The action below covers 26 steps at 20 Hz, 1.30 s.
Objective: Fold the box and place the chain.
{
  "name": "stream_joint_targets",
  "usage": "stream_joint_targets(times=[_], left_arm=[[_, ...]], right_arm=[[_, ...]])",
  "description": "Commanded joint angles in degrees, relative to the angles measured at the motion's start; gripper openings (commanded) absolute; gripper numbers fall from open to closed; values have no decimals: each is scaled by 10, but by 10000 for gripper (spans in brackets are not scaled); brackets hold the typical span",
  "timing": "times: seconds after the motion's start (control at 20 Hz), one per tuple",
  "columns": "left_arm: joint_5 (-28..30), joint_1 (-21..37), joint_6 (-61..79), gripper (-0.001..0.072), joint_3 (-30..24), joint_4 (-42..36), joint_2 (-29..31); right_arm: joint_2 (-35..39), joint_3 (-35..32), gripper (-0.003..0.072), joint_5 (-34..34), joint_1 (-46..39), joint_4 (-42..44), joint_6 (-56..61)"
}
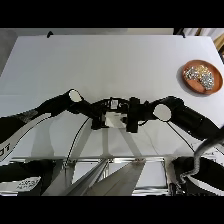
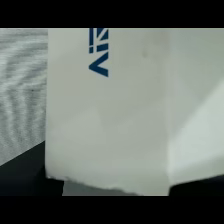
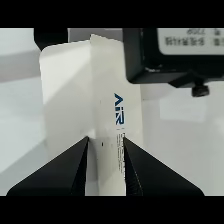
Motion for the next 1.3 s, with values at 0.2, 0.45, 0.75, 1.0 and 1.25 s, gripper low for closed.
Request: stream_joint_targets(times=[0.2, 0.45, 0.75, 1.0, 1.25], left_arm=[[0, 0, 1, 312, 0, 0, 0], [0, 0, 1, 312, 0, 0, 0], [0, 0, 1, 312, 0, 0, 0], [0, 0, 1, 312, 0, 0, 0], [0, 0, 1, 312, 0, 0, 0]], right_arm=[[0, 0, 156, -18, 0, -32, 22], [0, -2, 156, -34, 0, -41, 34], [0, -12, 156, -53, 0, -41, 34], [0, -13, 156, -50, 0, -40, 33], [0, -34, 157, -47, 7, -35, 33]])
